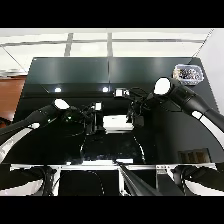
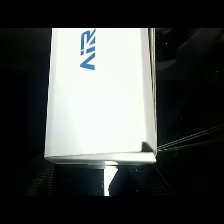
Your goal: Fold the box and place the chain.
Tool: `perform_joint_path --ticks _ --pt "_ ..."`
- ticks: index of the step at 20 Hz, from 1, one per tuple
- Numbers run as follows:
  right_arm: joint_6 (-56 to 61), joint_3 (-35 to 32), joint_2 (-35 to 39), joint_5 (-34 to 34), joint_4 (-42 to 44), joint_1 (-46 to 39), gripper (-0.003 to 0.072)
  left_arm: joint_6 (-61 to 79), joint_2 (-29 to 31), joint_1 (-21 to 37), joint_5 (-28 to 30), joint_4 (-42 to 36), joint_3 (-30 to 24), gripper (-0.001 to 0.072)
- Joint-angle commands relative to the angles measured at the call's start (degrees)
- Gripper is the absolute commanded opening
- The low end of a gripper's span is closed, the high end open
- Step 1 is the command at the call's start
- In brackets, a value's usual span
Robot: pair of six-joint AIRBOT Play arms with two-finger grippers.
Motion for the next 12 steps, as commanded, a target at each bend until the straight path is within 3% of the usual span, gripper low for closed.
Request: perform_joint_path --ticks 1,12 --pt "0.35 0.00 0.04 -0.15 -0.83 0.07 0.0242 0.11 -0.02 -0.02 0.00 0.04 0.04 0.0287" --pt "0.61 0.00 0.04 -2.40 -1.11 0.07 0.0241 0.11 -0.02 -0.02 0.00 0.04 0.04 0.0288"
